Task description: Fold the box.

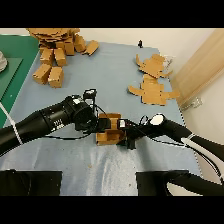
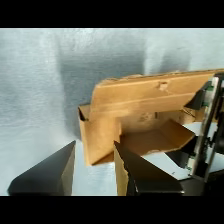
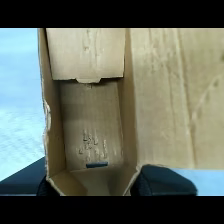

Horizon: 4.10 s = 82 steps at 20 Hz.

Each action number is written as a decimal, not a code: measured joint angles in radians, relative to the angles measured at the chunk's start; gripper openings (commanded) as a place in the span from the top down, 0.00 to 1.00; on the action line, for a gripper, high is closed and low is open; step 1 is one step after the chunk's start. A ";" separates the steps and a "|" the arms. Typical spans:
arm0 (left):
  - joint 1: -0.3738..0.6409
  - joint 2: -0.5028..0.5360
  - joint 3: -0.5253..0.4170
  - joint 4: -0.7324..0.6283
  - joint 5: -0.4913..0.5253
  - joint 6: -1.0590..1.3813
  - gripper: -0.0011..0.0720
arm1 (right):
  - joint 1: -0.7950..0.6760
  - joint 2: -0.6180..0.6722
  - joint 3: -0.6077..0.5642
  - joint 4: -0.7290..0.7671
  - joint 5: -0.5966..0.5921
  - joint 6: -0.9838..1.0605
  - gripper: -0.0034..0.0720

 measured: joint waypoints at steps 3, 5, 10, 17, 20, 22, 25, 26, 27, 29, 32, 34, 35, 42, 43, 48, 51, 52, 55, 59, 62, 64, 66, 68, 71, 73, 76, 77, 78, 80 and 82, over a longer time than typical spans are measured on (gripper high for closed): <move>-0.001 -0.007 0.000 0.002 0.039 -0.009 0.48 | 0.000 0.000 0.000 0.025 -0.014 0.000 0.33; 0.000 -0.018 0.000 0.005 0.059 -0.013 0.48 | -0.001 0.000 0.000 0.037 -0.028 0.001 0.33; 0.003 -0.083 0.000 0.025 0.071 -0.018 0.48 | 0.000 0.000 0.000 0.051 -0.037 0.001 0.33; 0.004 -0.115 0.001 0.036 0.038 -0.018 0.48 | 0.000 0.000 -0.001 0.056 -0.038 0.000 0.33; 0.005 -0.135 0.002 0.030 0.035 -0.009 0.48 | 0.000 0.000 0.000 0.057 -0.043 0.000 0.33; 0.005 -0.154 0.006 -0.003 0.034 0.028 0.48 | 0.000 0.000 -0.001 0.058 -0.045 0.000 0.33; 0.018 -0.193 0.024 -0.079 0.027 0.097 0.48 | 0.000 0.000 -0.001 0.059 -0.048 0.000 0.33; 0.025 -0.205 0.031 -0.097 0.024 0.114 0.48 | 0.000 0.000 -0.001 0.060 -0.049 0.000 0.33; 0.032 -0.214 0.036 -0.109 0.023 0.125 0.48 | 0.000 0.000 -0.001 0.060 -0.050 0.000 0.33; 0.045 -0.230 0.044 -0.127 0.016 0.142 0.48 | 0.000 0.000 -0.001 0.061 -0.052 0.000 0.33; 0.061 -0.249 0.050 -0.129 -0.002 0.159 0.51 | 0.000 0.000 -0.001 0.063 -0.052 0.000 0.33; 0.070 -0.259 0.051 -0.120 -0.016 0.163 0.52 | 0.000 0.000 -0.001 0.062 -0.052 0.000 0.33; 0.072 -0.262 0.053 -0.114 -0.018 0.164 0.52 | 0.000 0.000 -0.001 0.063 -0.053 0.000 0.33; 0.081 -0.270 0.094 -0.069 -0.009 0.209 0.93 | -0.002 0.000 0.000 0.071 -0.057 0.002 0.33; 0.080 -0.271 0.097 -0.074 -0.002 0.219 0.93 | -0.002 0.001 0.000 0.067 -0.058 0.002 0.33; 0.078 -0.290 0.104 -0.101 0.003 0.244 0.93 | -0.001 0.000 0.000 0.060 -0.057 0.002 0.33; 0.078 -0.298 0.105 -0.114 0.000 0.248 0.92 | -0.001 0.000 0.000 0.059 -0.053 0.001 0.33; 0.078 -0.299 0.105 -0.117 -0.002 0.249 0.90 | -0.001 0.000 0.000 0.060 -0.053 0.000 0.33; 0.077 -0.301 0.106 -0.131 0.000 0.252 0.54 | 0.000 0.000 -0.001 0.067 -0.050 -0.002 0.33; 0.077 -0.302 0.107 -0.129 -0.003 0.252 0.54 | 0.000 0.000 -0.001 0.071 -0.049 -0.002 0.33; 0.078 -0.302 0.109 -0.125 -0.003 0.251 0.54 | 0.000 0.000 -0.001 0.071 -0.052 -0.001 0.33; 0.078 -0.302 0.109 -0.120 -0.003 0.250 0.41 | 0.000 0.000 0.000 0.070 -0.052 0.000 0.33; 0.081 -0.300 0.112 -0.116 -0.009 0.247 0.22 | 0.000 0.000 0.000 0.070 -0.052 0.000 0.33; 0.085 -0.296 0.119 -0.109 -0.024 0.247 0.22 | 0.000 0.000 0.000 0.070 -0.053 0.000 0.33; 0.094 -0.290 0.129 -0.103 -0.050 0.247 0.22 | 0.000 0.000 0.000 0.069 -0.053 0.000 0.33; 0.101 -0.286 0.134 -0.097 -0.067 0.246 0.22 | 0.000 0.000 0.000 0.069 -0.053 0.000 0.33; 0.106 -0.271 0.137 -0.089 -0.097 0.245 0.22 | 0.000 0.000 0.000 0.069 -0.053 0.000 0.33; 0.108 -0.261 0.138 -0.078 -0.104 0.245 0.22 | 0.000 0.000 0.000 0.069 -0.053 0.000 0.33; 0.109 -0.249 0.138 -0.074 -0.107 0.245 0.22 | 0.000 0.000 0.000 0.069 -0.053 0.000 0.33; 0.109 -0.218 0.140 -0.069 -0.113 0.246 0.22 | 0.000 0.000 0.000 0.069 -0.053 0.000 0.33; 0.110 -0.184 0.140 -0.063 -0.113 0.246 0.22 | 0.000 0.000 0.000 0.069 -0.053 0.000 0.33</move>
